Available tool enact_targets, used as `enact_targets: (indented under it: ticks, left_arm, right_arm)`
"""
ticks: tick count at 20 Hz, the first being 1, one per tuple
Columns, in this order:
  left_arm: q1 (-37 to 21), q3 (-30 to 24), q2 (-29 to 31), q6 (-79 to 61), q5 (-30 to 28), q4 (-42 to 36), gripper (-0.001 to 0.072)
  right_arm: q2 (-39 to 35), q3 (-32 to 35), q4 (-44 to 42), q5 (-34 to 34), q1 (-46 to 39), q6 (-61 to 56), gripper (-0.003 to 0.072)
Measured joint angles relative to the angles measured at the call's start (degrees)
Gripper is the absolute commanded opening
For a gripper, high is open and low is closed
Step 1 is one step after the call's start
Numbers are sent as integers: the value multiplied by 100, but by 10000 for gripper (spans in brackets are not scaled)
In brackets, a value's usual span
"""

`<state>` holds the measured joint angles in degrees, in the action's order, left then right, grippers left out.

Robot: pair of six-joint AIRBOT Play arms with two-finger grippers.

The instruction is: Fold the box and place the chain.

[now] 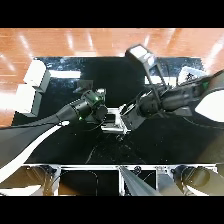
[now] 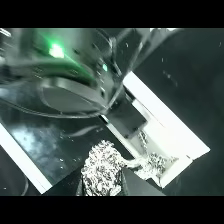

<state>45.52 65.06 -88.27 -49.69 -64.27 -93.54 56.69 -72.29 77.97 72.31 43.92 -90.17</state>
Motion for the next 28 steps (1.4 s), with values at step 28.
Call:
enact_targets:
  ticks: [28]
  left_arm:
    - [0, 0, 0, 2, 0, 0, 21]
  right_arm:
    - [391, 1788, -1266, -1469, -896, 387, 27]
